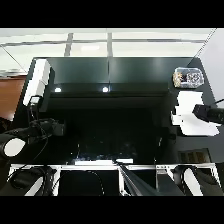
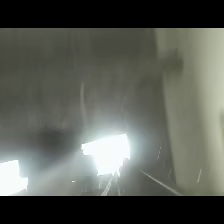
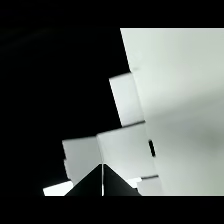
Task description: Fold the box and place the chain.
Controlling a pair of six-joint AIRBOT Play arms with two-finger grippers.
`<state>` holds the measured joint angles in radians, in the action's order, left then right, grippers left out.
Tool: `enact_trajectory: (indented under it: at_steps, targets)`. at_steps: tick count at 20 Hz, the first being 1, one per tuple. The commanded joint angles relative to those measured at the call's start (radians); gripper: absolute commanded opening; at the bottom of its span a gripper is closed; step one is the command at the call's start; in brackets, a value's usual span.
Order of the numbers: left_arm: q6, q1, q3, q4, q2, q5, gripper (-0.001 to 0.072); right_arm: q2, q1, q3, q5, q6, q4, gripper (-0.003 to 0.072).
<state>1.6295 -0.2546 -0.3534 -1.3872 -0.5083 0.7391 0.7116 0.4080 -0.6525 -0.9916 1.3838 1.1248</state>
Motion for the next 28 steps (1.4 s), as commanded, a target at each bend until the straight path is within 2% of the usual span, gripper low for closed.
enact_trajectory:
  at_steps: [1, 2, 3, 4, 5, 7, 8, 10, 12, 14, 17, 19, 21, 22, 24, 26, 28]
  targets:
    - [0.001, 0.01, -0.024, -0.048, -0.042, -0.258, 0.064, 0.002, -0.021, 0.0, 0.196, -0.003, -0.141, 0.0012]
    - [0.001, 0.037, -0.074, -0.133, -0.066, -0.246, 0.0708, 0.002, -0.034, 0.0, 0.212, -0.009, -0.137, 0.0015]
    - [0.0, 0.072, -0.131, -0.177, -0.09, -0.218, 0.071, 0.005, -0.045, 0.0, 0.214, -0.02, -0.125, 0.0133]
    - [-0.013, 0.109, -0.186, -0.195, -0.117, -0.203, 0.0715, 0.02, -0.064, 0.001, 0.206, -0.06, -0.095, 0.0414]
    - [-0.034, 0.135, -0.226, -0.198, -0.144, -0.203, 0.0716, 0.052, -0.095, 0.0, 0.187, -0.095, -0.069, 0.0617]
    - [-0.049, 0.149, -0.277, -0.196, -0.199, -0.202, 0.0716, 0.143, -0.162, 0.0, 0.154, -0.108, -0.031, 0.0625]
    - [-0.043, 0.142, -0.29, -0.139, -0.217, -0.175, 0.0717, 0.189, -0.182, 0.0, 0.148, -0.066, -0.041, 0.0623]
    - [-0.05, 0.104, -0.282, 0.035, -0.223, -0.085, 0.0716, 0.28, -0.174, -0.009, 0.151, 0.042, -0.029, 0.0622]
    - [-0.05, 0.046, -0.245, 0.027, -0.224, -0.089, 0.0716, 0.367, -0.13, -0.077, 0.138, -0.04, 0.0, 0.0625]
    - [-0.052, 0.025, -0.233, -0.006, -0.234, -0.08, 0.0716, 0.44, -0.067, -0.191, 0.103, -0.107, 0.064, 0.072]
    - [-0.051, 0.026, -0.233, -0.026, -0.243, -0.077, 0.0716, 0.539, 0.068, -0.374, 0.094, -0.106, 0.114, 0.072]
    - [-0.051, 0.026, -0.233, -0.028, -0.243, -0.08, 0.0716, 0.607, 0.18, -0.485, 0.124, -0.085, 0.209, 0.0719]
    - [-0.051, 0.026, -0.233, -0.042, -0.243, -0.093, 0.0715, 0.667, 0.284, -0.542, 0.214, -0.088, 0.248, 0.0712]
    - [-0.051, 0.026, -0.233, -0.043, -0.243, -0.104, 0.0715, 0.697, 0.33, -0.556, 0.214, -0.099, 0.245, 0.0712]
    - [-0.051, 0.026, -0.234, -0.043, -0.243, -0.111, 0.0715, 0.764, 0.422, -0.596, 0.164, -0.167, 0.245, 0.0712]
    - [-0.051, 0.026, -0.234, -0.028, -0.243, -0.114, 0.071, 0.836, 0.496, -0.679, 0.051, -0.251, 0.241, 0.0712]
    - [-0.052, 0.026, -0.234, -0.005, -0.243, -0.145, 0.0696, 0.891, 0.537, -0.734, -0.054, -0.269, 0.306, 0.0712]
